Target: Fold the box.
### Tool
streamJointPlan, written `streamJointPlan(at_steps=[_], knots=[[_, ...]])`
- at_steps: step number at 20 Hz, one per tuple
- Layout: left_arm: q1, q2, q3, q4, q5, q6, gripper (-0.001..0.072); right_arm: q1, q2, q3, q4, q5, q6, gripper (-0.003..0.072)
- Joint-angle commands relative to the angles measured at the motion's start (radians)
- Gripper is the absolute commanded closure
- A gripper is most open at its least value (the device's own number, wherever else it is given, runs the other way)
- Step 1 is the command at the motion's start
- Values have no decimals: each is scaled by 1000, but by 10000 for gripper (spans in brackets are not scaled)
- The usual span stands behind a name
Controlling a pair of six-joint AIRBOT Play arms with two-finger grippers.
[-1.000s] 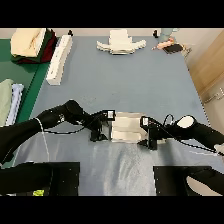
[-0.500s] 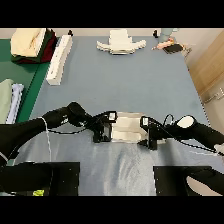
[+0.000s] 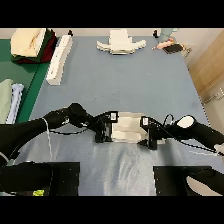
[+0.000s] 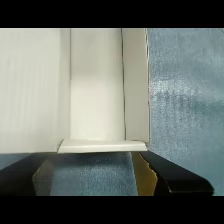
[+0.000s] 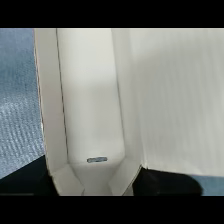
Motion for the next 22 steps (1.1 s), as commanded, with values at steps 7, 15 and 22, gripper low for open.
streamJointPlan(at_steps=[7,15,22], knots=[[-52,1,-22,-27,74,7,20,0,0,1,0,0,0,159],[-52,26,-50,-24,47,7,36,0,-1,1,0,0,0,159],[-66,38,-64,-31,78,7,58,0,-1,1,0,0,0,159]])
